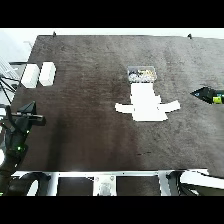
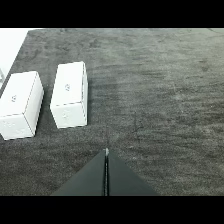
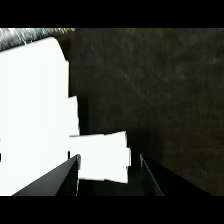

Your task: Fold the box and place the chain.

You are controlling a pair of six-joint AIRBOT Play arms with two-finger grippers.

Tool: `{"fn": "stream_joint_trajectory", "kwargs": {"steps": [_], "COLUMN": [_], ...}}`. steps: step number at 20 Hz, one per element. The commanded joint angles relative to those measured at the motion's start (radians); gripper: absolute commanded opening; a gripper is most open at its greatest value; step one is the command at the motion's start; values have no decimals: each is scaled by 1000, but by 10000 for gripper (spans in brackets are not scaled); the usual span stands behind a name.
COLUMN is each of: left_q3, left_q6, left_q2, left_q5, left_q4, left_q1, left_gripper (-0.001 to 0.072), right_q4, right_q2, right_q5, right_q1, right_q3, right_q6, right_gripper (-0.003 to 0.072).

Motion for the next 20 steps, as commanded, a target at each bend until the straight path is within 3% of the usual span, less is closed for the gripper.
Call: {"fn": "stream_joint_trajectory", "kwargs": {"steps": [1, 8, 20], "left_q3": [1, 1, 1], "left_q6": [0, 0, 0], "left_q2": [0, 0, 0], "left_q5": [0, 0, 0], "left_q4": [0, 0, 0], "left_q1": [1, 1, 1], "left_gripper": [21, 21, 21], "right_q4": [-113, -210, -212], "right_q2": [-214, -444, -497], "right_q5": [293, 341, 441], "right_q1": [6, 169, 187], "right_q3": [244, 486, 440], "right_q6": [76, 106, 109], "right_gripper": [513, 535, 533]}}
